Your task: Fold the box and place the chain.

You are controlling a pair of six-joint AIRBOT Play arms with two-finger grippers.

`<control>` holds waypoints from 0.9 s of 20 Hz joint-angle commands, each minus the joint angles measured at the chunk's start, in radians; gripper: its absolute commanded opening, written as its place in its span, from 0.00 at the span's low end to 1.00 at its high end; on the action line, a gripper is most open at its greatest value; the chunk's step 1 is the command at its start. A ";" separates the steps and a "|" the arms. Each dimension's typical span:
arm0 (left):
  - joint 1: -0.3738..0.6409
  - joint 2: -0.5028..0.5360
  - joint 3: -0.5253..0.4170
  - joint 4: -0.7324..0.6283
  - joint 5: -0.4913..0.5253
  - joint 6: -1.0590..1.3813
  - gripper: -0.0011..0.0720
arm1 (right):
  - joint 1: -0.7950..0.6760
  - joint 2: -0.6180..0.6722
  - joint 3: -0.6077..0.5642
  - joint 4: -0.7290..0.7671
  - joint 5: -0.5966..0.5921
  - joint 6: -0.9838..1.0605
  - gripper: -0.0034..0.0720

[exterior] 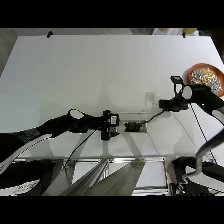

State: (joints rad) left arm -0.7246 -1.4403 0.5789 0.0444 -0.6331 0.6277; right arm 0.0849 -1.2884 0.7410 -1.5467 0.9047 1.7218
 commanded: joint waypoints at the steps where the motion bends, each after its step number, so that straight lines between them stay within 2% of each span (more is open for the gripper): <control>1: 0.000 0.000 0.000 0.000 0.000 0.000 0.22 | -0.001 -0.002 0.000 -0.002 -0.008 0.000 0.19; 3: 0.000 0.000 0.000 0.000 0.000 0.000 0.22 | -0.001 -0.002 0.000 -0.002 -0.008 -0.002 0.08; 8: 0.000 0.000 0.000 0.000 0.000 0.000 0.22 | -0.001 0.066 0.000 -0.003 0.067 -0.100 0.08; 13: 0.000 0.000 0.000 0.000 0.000 0.000 0.22 | 0.007 0.257 0.000 0.003 0.161 -0.129 0.08; 18: 0.000 0.000 0.000 0.000 0.000 0.000 0.22 | 0.082 0.469 0.000 0.030 0.256 -0.134 0.08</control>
